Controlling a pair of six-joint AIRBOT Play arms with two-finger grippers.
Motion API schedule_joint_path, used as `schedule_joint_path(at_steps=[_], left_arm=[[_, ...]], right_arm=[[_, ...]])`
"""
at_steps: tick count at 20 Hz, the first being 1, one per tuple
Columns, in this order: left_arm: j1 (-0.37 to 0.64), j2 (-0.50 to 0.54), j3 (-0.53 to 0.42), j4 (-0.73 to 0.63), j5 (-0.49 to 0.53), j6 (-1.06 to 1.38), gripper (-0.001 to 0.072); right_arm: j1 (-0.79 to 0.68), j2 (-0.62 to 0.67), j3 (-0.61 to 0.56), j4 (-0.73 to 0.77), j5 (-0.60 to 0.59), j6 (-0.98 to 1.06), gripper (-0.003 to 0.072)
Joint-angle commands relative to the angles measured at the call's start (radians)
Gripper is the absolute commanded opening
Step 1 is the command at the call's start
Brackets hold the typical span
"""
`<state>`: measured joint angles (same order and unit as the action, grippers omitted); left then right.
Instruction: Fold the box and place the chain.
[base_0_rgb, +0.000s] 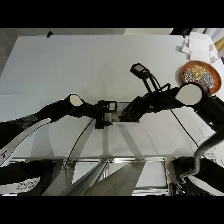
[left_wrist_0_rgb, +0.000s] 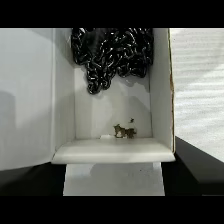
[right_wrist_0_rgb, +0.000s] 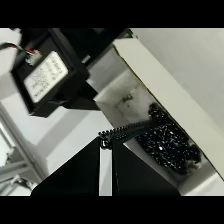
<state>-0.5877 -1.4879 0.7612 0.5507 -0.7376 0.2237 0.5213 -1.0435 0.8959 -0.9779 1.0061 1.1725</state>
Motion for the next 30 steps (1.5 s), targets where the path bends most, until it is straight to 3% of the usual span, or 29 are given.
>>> schedule_joint_path(at_steps=[1, 6, 8, 9, 15, 21, 26, 30], left_arm=[[0.0, 0.001, 0.0, 0.0, 0.0, 0.0, 0.0013], [0.0, 0.001, 0.0, 0.0, 0.0, 0.0, 0.0013], [0.0, 0.001, 0.0, 0.0, 0.0, 0.0, 0.0013], [0.0, 0.001, 0.0, 0.0, 0.0, 0.0, 0.0013], [0.0, 0.001, 0.0, 0.0, 0.0, 0.0, 0.0013], [0.0, 0.001, 0.0, 0.0, 0.0, 0.0, 0.0013], [0.0, 0.001, 0.0, 0.0, 0.0, 0.0, 0.0013], [0.0, 0.001, 0.0, 0.0, 0.0, 0.0, 0.0013]], right_arm=[[0.02, -0.056, 0.0, -0.08, -0.006, 0.009, 0.0016], [0.02, -0.057, 0.0, -0.091, -0.023, 0.008, 0.0028], [0.02, -0.057, 0.0, -0.086, -0.018, 0.008, 0.0198], [0.02, -0.057, 0.0, -0.072, -0.011, 0.008, 0.0229], [0.019, 0.024, 0.03, -0.082, 0.003, -0.035, 0.0224], [-0.059, 0.042, 0.113, -0.092, -0.028, -0.227, 0.0216], [-0.106, -0.085, 0.113, -0.093, -0.055, -0.378, 0.0217], [-0.106, -0.175, 0.106, -0.099, 0.019, -0.423, 0.0219]])
